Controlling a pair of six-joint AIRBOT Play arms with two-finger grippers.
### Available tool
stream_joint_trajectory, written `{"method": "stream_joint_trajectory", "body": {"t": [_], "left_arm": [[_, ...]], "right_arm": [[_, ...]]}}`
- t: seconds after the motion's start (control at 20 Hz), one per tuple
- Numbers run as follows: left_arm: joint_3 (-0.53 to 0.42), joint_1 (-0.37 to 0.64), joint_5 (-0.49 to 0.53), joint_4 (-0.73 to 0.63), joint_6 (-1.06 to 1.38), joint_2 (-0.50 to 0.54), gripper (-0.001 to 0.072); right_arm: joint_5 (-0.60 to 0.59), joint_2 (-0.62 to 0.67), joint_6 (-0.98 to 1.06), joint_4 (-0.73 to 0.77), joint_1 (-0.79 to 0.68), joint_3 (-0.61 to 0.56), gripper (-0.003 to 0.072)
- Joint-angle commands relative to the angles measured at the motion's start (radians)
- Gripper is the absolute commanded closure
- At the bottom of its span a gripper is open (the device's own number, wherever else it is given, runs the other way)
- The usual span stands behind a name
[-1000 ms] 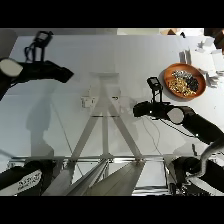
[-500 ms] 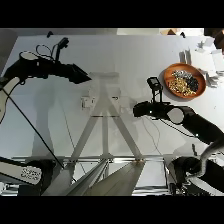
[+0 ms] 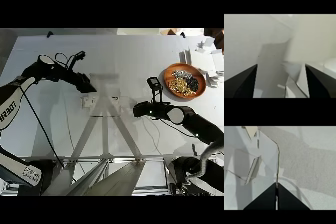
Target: Fold the box and place the chain.
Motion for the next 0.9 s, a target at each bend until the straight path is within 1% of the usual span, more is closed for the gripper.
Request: {"method": "stream_joint_trajectory", "body": {"t": [0.0, 0.05, 0.1, 0.15, 0.2, 0.25, 0.3, 0.85], "left_arm": [[0.002, -0.032, 0.030, 0.043, 0.002, -0.005, 0.0083], [0.002, -0.041, 0.038, 0.042, 0.002, -0.005, 0.0085], [0.002, -0.048, 0.043, 0.042, 0.010, -0.005, 0.0102], [0.002, -0.054, 0.042, 0.042, 0.031, -0.005, 0.0255], [0.002, -0.056, 0.042, 0.042, 0.047, -0.005, 0.0475], [0.002, -0.058, 0.042, 0.042, 0.069, -0.005, 0.0640], [0.002, -0.058, 0.040, 0.042, 0.074, -0.005, 0.0697], [0.002, -0.058, 0.031, 0.042, 0.064, -0.004, 0.0696]], "right_arm": [[0.000, 0.000, 0.000, 0.000, 0.001, 0.000, 0.0659], [0.000, 0.000, 0.000, 0.000, 0.001, 0.000, 0.0659], [0.000, 0.000, 0.000, 0.000, 0.001, 0.000, 0.0659], [0.000, 0.000, 0.000, 0.000, 0.001, 0.000, 0.0659], [0.000, 0.000, 0.000, 0.000, 0.001, 0.000, 0.0659], [0.000, 0.000, 0.000, 0.000, 0.001, 0.000, 0.0659], [0.000, 0.000, 0.000, 0.000, 0.001, 0.000, 0.0659], [0.000, 0.000, 0.000, 0.000, 0.001, 0.000, 0.0659]]}}
